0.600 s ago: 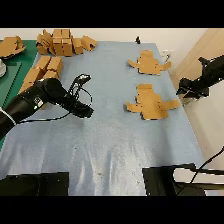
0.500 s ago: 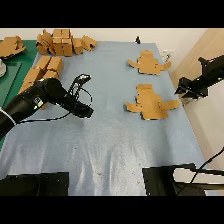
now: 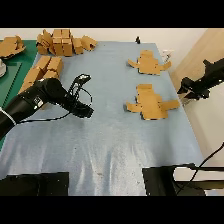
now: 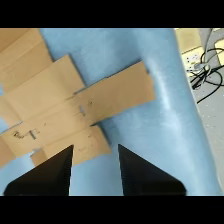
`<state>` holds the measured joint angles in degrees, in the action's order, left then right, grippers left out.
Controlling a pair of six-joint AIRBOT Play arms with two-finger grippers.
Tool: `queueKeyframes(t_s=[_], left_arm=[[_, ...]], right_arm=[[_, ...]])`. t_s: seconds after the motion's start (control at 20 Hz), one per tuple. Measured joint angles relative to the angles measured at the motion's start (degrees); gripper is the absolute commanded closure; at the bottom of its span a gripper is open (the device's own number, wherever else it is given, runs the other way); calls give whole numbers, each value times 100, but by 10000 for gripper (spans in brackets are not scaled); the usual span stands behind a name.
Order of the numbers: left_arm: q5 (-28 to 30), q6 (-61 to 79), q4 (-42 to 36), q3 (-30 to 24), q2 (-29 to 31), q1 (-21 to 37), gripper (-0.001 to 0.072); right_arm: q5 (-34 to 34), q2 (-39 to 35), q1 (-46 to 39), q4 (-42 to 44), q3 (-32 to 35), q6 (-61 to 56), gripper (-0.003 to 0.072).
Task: Fold the box.
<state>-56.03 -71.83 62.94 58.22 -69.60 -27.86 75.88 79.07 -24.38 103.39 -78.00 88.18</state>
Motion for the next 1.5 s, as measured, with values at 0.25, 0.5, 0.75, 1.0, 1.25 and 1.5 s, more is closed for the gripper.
queueKeyframes(t_s=[0.25, 0.5, 0.75, 1.0, 1.25, 1.5], left_arm=[[0, -2, 2, 0, 0, 0, 699], [-2, -2, 0, 0, 0, 0, 698], [-2, 0, 2, 0, 0, 0, 698], [0, -2, 0, 0, 0, 0, 698], [0, -2, 2, 0, 0, 0, 698], [0, -2, 2, 0, 0, 0, 698]], right_arm=[[-428, 804, -588, 479, 0, 905, 255], [-625, 1478, -820, 767, 0, 1530, 255], [-688, 1727, -866, 1060, 0, 1908, 255], [-487, 1779, -881, 1285, -92, 2096, 255], [-363, 1784, -883, 1305, -468, 2076, 255], [-496, 1814, -885, 1073, -752, 1888, 255]])
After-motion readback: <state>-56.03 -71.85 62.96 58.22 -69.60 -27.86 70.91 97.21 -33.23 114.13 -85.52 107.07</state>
